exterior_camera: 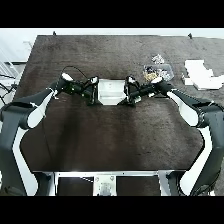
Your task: Fold the box and place the chain.
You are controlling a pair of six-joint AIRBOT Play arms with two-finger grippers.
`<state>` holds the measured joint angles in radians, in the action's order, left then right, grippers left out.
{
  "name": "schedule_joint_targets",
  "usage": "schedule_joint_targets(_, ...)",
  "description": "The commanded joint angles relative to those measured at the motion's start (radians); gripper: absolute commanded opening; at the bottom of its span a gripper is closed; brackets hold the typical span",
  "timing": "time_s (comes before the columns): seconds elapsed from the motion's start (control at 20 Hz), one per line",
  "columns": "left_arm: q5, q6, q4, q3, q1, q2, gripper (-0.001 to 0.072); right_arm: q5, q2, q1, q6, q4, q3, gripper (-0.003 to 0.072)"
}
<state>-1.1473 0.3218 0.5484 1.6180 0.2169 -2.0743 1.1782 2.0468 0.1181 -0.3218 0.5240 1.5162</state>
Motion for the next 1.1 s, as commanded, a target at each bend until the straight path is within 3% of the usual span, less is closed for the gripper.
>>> schedule_joint_targets(0.0, 0.013, -0.004, -0.003, 0.000, 0.000, -0.001, 0.0361, 0.000, 0.001, 0.001, -0.001, 0.000, 0.000, 0.0501)
schedule_joint_targets(1.05, 0.013, -0.003, -0.004, 0.000, 0.000, -0.001, 0.0361, 0.000, 0.000, 0.001, -0.002, 0.000, 0.000, 0.0523)
